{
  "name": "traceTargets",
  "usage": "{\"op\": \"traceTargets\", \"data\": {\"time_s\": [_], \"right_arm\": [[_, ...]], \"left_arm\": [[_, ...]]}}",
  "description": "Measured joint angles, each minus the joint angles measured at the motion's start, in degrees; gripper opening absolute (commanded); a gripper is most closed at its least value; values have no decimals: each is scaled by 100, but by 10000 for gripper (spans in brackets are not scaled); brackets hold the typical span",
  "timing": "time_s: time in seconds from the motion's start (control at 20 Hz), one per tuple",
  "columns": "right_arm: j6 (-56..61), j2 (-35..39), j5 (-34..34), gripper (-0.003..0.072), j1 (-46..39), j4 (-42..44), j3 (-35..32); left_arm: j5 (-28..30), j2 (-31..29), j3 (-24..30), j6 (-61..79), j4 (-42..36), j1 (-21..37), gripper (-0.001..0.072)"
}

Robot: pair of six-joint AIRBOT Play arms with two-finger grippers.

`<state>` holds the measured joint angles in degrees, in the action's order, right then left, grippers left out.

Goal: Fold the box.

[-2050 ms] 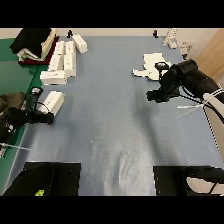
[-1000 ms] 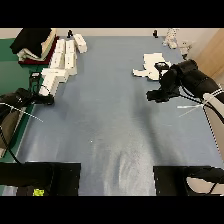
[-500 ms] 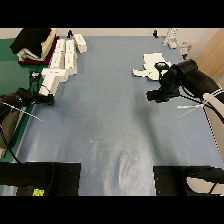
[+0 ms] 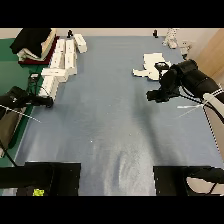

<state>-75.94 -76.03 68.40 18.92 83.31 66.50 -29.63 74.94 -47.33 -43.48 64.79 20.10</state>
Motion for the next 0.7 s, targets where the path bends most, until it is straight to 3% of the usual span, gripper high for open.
{"op": "traceTargets", "data": {"time_s": [0.4, 0.55, 0.7], "right_arm": [[0, 0, 0, 19, 0, 0, 0], [0, 0, 0, 19, 0, 2, 0], [0, 0, 0, 19, 0, 0, 2]], "left_arm": [[-2039, -1803, 0, -428, 0, 133, 695], [-2774, -2267, 0, -643, -48, -433, 694], [-3001, -2472, 0, -1082, -85, -1397, 694]]}}
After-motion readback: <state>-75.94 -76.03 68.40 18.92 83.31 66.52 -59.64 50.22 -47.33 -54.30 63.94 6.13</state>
